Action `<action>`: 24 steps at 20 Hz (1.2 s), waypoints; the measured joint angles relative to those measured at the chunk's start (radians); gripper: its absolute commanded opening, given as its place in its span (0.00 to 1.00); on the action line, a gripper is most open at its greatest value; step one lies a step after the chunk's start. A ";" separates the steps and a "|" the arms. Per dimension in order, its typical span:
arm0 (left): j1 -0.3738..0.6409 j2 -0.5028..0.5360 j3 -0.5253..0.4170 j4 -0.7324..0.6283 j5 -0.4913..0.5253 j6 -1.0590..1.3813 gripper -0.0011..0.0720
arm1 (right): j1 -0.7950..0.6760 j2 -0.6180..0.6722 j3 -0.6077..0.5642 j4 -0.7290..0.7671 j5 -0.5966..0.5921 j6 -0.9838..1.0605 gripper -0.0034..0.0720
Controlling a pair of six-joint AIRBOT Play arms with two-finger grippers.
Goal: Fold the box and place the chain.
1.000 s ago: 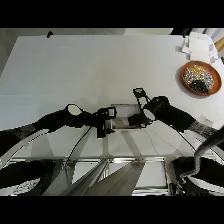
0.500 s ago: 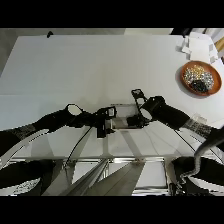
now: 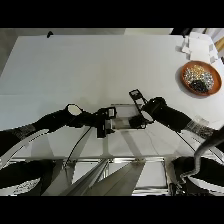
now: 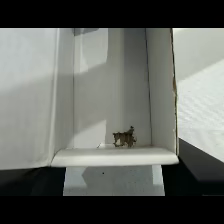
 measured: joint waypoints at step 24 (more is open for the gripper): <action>0.000 0.000 0.000 -0.003 -0.005 -0.006 0.06 | -0.655 0.352 0.282 0.091 0.105 -0.452 0.57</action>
